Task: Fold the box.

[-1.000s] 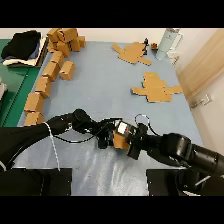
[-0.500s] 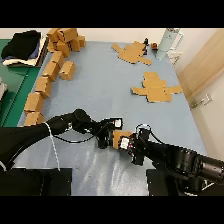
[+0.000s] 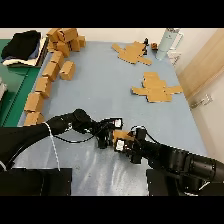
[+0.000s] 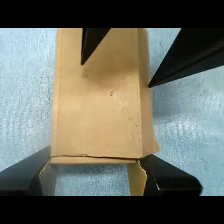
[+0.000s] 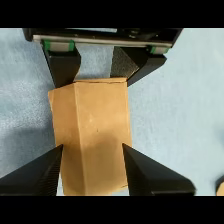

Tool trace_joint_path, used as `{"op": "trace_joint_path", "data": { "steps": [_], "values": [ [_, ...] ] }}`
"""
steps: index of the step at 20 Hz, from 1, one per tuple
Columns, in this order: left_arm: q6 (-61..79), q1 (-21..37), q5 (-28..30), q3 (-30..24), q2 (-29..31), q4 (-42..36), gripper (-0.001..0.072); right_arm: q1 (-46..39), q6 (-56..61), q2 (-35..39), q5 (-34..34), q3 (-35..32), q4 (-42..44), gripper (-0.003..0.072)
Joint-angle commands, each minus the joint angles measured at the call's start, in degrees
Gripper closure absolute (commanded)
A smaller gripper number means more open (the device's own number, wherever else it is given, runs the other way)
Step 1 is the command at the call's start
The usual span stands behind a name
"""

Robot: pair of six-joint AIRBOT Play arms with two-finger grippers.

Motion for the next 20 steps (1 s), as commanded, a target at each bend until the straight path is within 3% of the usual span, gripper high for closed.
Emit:
{"op": "trace_joint_path", "data": {
  "steps": [1,3,5,15,17,19,20],
  "values": [
    [0.0,0.0,0.0,0.0,0.0,0.0,0.0234,0.1,0.0,-1.9,0.4,0.0,-4.1,0.0102],
    [0.0,0.0,0.0,0.0,0.0,0.0,0.0234,0.1,0.0,-1.7,0.2,0.3,-4.6,0.0112],
    [0.0,0.0,0.0,0.0,0.0,0.0,0.0234,0.1,0.0,-1.0,0.2,0.7,-4.6,0.0175],
    [0.0,0.0,0.0,0.0,0.0,0.0,0.0234,0.2,0.0,2.9,0.0,0.8,-4.5,0.0189],
    [0.0,0.0,0.0,0.0,0.0,0.0,0.0234,0.2,0.0,2.9,0.0,0.8,-4.5,0.0354],
    [0.0,0.0,0.0,0.0,0.0,0.0,0.0234,0.2,0.0,2.9,0.0,0.8,-4.6,0.0357],
    [0.0,0.0,0.0,0.0,0.0,0.0,0.0234,0.2,0.0,2.9,0.0,0.8,-4.6,0.0445]
  ]
}}
